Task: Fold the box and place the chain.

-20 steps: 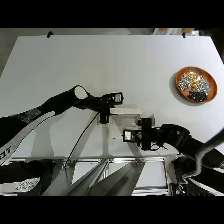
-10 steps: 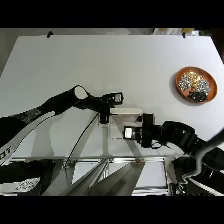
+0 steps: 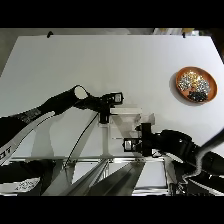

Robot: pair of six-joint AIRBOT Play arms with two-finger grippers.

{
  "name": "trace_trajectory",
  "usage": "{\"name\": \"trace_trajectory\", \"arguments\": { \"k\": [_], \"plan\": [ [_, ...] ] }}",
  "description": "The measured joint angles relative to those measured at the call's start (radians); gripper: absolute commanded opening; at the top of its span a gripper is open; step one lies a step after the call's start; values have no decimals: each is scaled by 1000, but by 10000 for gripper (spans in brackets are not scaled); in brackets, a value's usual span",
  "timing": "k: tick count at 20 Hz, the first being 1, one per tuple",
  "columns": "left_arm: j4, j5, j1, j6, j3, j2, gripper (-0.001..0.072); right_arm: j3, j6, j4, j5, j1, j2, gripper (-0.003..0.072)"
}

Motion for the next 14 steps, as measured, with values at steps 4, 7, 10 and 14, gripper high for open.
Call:
{"name": "trace_trajectory", "arguments": {
  "k": [4,7,10,14],
  "plan": [
    [0,0,0,0,0,0,10,2,5,-19,-58,-19,-42,581],
    [0,0,0,0,0,0,10,19,7,-21,-59,-66,-41,581],
    [0,0,0,0,0,0,10,32,7,-28,-69,-106,-32,582],
    [0,0,0,0,0,0,10,48,3,-25,-53,-129,-29,582]
  ]
}}
